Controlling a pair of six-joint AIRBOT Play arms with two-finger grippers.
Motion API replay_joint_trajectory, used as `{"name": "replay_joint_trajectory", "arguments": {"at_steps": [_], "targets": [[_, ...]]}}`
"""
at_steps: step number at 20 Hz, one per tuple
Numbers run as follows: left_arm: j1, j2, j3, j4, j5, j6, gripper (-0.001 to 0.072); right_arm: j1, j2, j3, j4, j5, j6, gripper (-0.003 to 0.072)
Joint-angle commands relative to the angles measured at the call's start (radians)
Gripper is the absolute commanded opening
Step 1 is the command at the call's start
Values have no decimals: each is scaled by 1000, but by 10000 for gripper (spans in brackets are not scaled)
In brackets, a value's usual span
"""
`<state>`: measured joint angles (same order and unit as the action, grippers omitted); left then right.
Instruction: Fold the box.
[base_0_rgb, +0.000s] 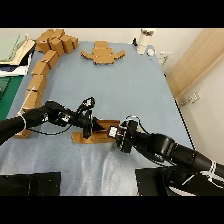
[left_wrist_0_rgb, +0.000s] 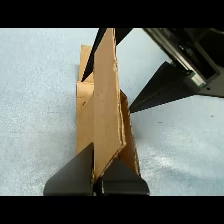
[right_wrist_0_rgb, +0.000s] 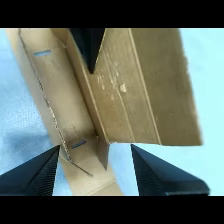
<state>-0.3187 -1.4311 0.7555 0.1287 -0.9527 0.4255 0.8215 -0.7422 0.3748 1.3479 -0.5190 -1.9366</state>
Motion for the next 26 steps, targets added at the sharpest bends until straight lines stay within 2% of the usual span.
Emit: {"name": "replay_joint_trajectory", "arguments": {"at_steps": [1,3,5,9,13,26], "targets": [[0,0,0,0,0,0,12,-179,-27,0,557,28,-641,716],[0,0,0,0,0,0,11,-272,-84,19,770,-44,-881,716],[0,0,0,0,0,0,11,-322,-163,64,821,-135,-955,716],[0,0,0,0,0,0,12,-337,-274,138,833,-152,-1009,716],[0,0,0,0,0,0,11,-338,-328,139,835,-178,-1011,716],[0,0,0,0,0,0,11,-340,-330,139,830,-246,-1002,711]]}}
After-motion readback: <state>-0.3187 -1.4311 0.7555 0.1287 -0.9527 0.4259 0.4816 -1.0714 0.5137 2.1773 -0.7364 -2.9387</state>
